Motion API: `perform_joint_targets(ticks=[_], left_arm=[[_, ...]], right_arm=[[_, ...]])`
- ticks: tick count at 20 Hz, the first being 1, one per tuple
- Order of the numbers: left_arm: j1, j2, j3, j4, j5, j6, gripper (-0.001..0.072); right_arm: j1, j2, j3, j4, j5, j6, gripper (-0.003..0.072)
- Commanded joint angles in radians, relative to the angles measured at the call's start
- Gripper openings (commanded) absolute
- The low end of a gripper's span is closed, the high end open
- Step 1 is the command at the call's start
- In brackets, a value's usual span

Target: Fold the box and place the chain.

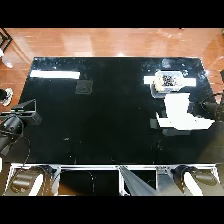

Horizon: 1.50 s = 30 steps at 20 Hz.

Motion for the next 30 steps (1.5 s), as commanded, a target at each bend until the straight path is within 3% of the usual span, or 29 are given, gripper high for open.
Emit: perform_joint_targets(ticks=[1,7,11,12,13,14,15,19,22,27,30], left_arm=[[0.0,0.001,0.0,0.0,0.001,0.0,0.0022],[0.0,0.001,-0.002,0.0,0.019,-0.001,0.0022],[-0.001,-0.021,-0.018,-0.002,0.019,-0.001,0.0022],[-0.001,-0.03,-0.018,-0.019,0.018,-0.001,0.0023],[-0.001,-0.04,-0.018,-0.038,0.021,-0.001,0.0049],[-0.001,-0.053,-0.017,-0.064,0.03,-0.001,0.0349],[-0.001,-0.063,-0.016,-0.084,0.03,-0.002,0.063],[-0.001,-0.101,-0.001,-0.085,-0.087,-0.002,0.0634],[-0.001,-0.163,0.021,-0.085,-0.232,0.02,0.0634],[-0.001,-0.32,0.119,-0.085,-0.286,0.02,0.0634],[-0.001,-0.475,0.238,-0.087,-0.384,0.019,0.0634]], right_arm=[[0.001,0.0,0.0,0.0,0.0,0.0,0.0019],[0.001,0.0,0.0,0.005,-0.027,0.002,0.002],[0.001,-0.001,0.0,0.047,-0.148,0.003,0.0022],[0.001,-0.001,0.0,0.044,-0.156,0.003,0.0138],[0.0,-0.001,-0.002,0.032,-0.156,0.007,0.057],[0.0,-0.001,-0.005,0.016,-0.154,0.028,0.072],[0.0,-0.001,-0.007,-0.005,-0.148,0.051,0.072],[-0.024,-0.001,-0.006,-0.174,-0.114,0.233,0.072],[-0.166,-0.046,-0.003,-0.254,-0.098,0.265,0.072],[-0.528,-0.232,0.06,-0.197,-0.095,0.233,0.072],[-0.676,-0.421,0.183,-0.07,0.0,0.096,0.072]])
